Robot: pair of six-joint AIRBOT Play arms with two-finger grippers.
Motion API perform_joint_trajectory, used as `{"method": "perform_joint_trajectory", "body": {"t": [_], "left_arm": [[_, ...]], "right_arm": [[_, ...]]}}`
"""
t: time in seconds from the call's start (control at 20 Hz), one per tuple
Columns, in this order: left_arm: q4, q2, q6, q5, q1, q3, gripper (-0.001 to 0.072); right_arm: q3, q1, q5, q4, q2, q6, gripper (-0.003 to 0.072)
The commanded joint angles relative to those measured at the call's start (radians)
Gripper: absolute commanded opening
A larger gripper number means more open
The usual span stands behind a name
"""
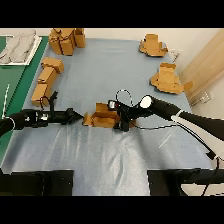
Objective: Fold the box.
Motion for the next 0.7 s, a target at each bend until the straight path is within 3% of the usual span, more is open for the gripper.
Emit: {"method": "perform_joint_trajectory", "body": {"t": [0.0, 0.35, 0.5, 0.65], "left_arm": [[0.032, -0.017, -0.04, 0.038, -0.02, 0.022, 0.0017], [0.044, -0.002, -0.077, 0.057, -0.019, 0.022, 0.0016], [0.086, 0.085, -0.134, 0.074, -0.015, 0.037, 0.0015], [0.235, 0.179, -0.334, 0.078, -0.016, 0.061, 0.0015]], "right_arm": [[0.001, 0.0, 0.001, 0.0, 0.001, 0.0, 0.0283], [0.001, 0.0, 0.001, 0.0, 0.001, 0.0, 0.0284], [0.001, 0.0, 0.001, 0.0, 0.001, 0.001, 0.0284], [0.001, 0.0, 0.001, 0.0, 0.001, 0.0, 0.0284]]}}
